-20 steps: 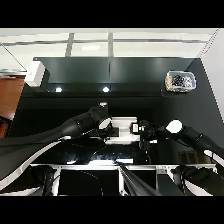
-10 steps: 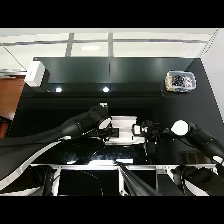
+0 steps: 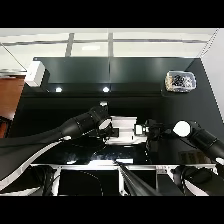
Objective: Fold the box and place the chain.
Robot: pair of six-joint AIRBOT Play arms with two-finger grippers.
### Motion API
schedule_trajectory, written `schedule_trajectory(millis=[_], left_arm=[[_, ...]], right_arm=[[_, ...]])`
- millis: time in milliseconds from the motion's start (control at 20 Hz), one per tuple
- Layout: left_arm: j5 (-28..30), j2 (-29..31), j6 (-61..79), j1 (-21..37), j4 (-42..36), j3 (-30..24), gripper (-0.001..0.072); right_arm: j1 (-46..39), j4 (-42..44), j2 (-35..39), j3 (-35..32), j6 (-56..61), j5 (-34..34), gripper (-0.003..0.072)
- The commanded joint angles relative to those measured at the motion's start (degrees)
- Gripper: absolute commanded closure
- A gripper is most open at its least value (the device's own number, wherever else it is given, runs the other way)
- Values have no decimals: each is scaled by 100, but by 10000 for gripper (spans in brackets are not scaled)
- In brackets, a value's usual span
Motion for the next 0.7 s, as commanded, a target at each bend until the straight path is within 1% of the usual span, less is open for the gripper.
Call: schedule_trajectory(millis=[0, 50, 100, 200, 250, 300, 450, 550, 600, 650], left_arm=[[9, -4, -2, 2, 17, 0, 685], [9, -4, -2, 2, 9, 0, 685], [9, -4, -2, 2, 9, 0, 685], [-13, -4, -2, 2, 9, 0, 685], [-13, -4, -2, 2, 9, 0, 685], [-13, -4, -2, 2, 9, 0, 685], [-7, -4, -2, 2, 7, 0, 685], [-2, -4, -4, 2, 7, 0, 685], [-4, -4, -4, 2, -11, 0, 684], [-4, -4, -2, 2, -13, 0, 685]], right_arm=[[-2, 396, -92, 4, -297, -269, 108], [7, 514, -157, 4, -317, -267, 133], [33, 629, -229, 4, -317, -238, 133], [144, 765, -260, 4, -302, -170, 267], [195, 824, -262, 4, -269, -162, 294], [245, 852, -262, 4, -170, -153, 449], [393, 955, -262, -9, 46, -195, 452], [461, 1436, -264, -72, 57, -367, 452], [498, 1694, -264, -109, 55, -557, 452], [522, 1755, -264, -120, 55, -732, 452]])
